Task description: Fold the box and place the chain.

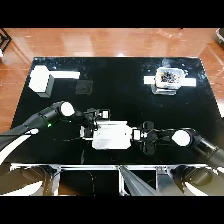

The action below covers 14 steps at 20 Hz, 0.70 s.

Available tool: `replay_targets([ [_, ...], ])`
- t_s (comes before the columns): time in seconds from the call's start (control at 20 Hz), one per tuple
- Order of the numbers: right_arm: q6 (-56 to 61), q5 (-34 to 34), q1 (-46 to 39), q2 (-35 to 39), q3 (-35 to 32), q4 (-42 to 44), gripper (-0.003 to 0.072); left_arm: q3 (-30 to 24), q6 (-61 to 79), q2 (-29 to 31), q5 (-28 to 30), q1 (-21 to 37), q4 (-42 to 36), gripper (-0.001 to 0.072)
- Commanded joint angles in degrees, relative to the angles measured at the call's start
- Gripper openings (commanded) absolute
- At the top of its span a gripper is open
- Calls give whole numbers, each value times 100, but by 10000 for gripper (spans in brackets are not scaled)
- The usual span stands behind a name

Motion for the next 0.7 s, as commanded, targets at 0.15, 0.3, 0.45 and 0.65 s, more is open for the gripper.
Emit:
replay_targets([
  [0.15, -715, -313, 420, -337, -2, 1137, 687, -4, 0, -4, 83, -4, 4, 24],
  [0.3, -822, -472, 710, -455, -2, 1169, 687, -4, 0, -4, 101, -4, 4, 24],
  [0.45, -817, -892, 848, -487, -2, 1263, 687, -4, -9, -4, 96, -4, -7, 24],
  [0.65, -754, -1224, 855, -487, 28, 1309, 687, -4, -46, -4, 98, -4, -125, 23],
])
